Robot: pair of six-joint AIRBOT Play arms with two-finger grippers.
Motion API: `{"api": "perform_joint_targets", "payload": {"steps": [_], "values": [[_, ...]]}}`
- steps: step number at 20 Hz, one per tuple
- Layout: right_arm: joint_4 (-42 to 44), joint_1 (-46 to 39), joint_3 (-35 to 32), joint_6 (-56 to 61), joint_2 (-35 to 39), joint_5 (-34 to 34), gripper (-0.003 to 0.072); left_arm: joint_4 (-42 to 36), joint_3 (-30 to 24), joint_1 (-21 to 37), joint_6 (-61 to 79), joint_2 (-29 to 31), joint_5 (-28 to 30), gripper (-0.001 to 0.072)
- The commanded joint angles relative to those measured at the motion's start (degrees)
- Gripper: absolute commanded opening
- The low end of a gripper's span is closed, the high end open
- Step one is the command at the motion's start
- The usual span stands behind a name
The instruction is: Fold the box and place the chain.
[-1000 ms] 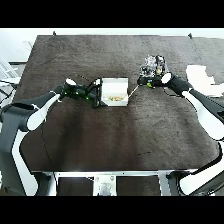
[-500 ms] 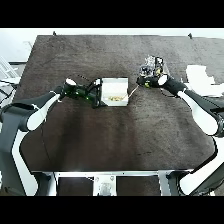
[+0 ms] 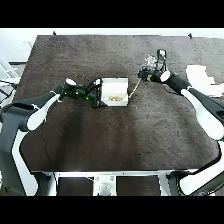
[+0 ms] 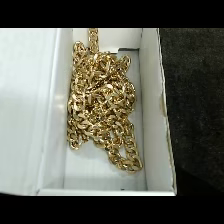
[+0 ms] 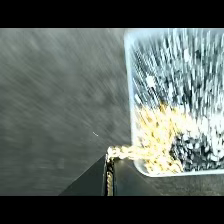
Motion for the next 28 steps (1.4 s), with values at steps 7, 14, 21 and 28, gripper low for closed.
{"api": "perform_joint_targets", "payload": {"steps": [7, 14, 21, 28], "values": [[-11.21, 7.8, 0.07, -0.33, 29.05, 10.51, 0.0008, 0.02, 0.02, 0.04, 0.02, 0.04, 0.0, 0.031], [-13.53, 17.79, 0.09, -0.17, 39.39, 11.17, 0.0008, 0.02, 0.02, 0.04, 0.0, 0.04, -0.02, 0.031], [-13.53, 26.21, 0.0, 1.88, 39.89, 10.95, 0.0008, 0.02, 0.02, 0.04, 0.0, 0.04, -0.04, 0.031], [-13.51, 26.58, -7.08, 8.98, 35.74, 7.89, 0.0008, 0.02, 0.02, 0.04, -0.02, 0.04, -0.15, 0.031]]}}
